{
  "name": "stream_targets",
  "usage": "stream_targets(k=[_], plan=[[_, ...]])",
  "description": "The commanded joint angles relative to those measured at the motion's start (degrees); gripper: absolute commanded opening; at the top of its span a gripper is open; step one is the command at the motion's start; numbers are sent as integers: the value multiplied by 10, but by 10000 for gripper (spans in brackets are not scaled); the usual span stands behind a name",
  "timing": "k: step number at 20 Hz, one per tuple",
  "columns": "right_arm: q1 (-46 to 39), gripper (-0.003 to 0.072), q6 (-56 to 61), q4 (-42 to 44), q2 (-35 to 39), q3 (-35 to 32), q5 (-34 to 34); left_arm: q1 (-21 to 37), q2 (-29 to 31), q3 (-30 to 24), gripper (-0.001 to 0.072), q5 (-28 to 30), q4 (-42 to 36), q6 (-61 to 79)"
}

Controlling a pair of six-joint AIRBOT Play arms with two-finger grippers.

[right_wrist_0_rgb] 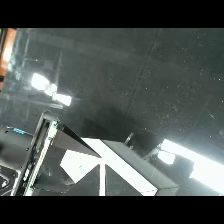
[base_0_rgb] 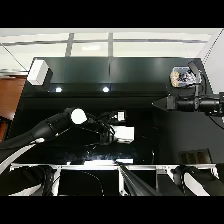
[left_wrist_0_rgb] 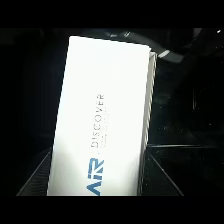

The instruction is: Fold the box and place the chain.

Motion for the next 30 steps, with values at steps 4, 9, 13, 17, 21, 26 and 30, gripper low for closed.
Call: stream_targets(k=[4, 9, 13, 17, 21, 26, 30], plan=[[0, 47, 0, 0, 0, 0, 0, -1, -16, 1, 710, -6, 0, 0], [0, 47, 0, 0, 0, 0, -8, -24, -54, 0, 710, 34, 40, 3], [0, 47, 0, 0, 0, 0, -12, -28, -59, 1, 621, 57, 48, -31], [0, 47, 0, 0, 0, 0, -12, 40, -4, 1, 347, 20, 122, -106], [0, 47, 0, -1, 0, 0, -13, 207, 60, 0, 347, -66, 177, -172], [0, 47, 0, -6, 0, 0, -16, 517, 89, 0, 348, -121, 242, -262], [0, 47, 1, -5, 0, 0, -23, 723, 86, 1, 348, -58, 228, -273]])
